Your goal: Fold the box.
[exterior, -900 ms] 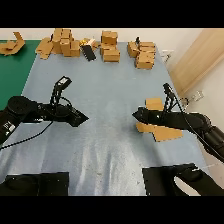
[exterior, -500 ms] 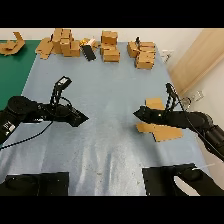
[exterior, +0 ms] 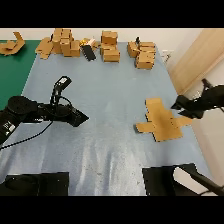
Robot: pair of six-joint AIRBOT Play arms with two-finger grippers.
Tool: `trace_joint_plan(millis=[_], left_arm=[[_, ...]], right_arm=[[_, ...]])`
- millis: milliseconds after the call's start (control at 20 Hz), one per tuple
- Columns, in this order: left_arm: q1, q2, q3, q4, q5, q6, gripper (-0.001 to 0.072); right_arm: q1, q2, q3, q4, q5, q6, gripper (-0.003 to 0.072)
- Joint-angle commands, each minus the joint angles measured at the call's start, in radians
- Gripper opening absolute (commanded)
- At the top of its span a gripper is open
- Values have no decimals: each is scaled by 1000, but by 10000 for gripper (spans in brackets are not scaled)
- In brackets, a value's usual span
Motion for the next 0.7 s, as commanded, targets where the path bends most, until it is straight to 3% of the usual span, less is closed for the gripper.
trace_joint_plan(millis=[0, 250, 650], left_arm=[[0, -1, 1, -32, 0, 0, 416], [0, -1, 1, -41, 1, -17, 417], [0, -1, 1, -41, 0, -206, 417]], right_arm=[[-222, -170, 171, -55, -70, -174, 513], [-306, -392, 300, -63, -147, -358, 513], [-307, -483, 352, -112, -177, -546, 512]])
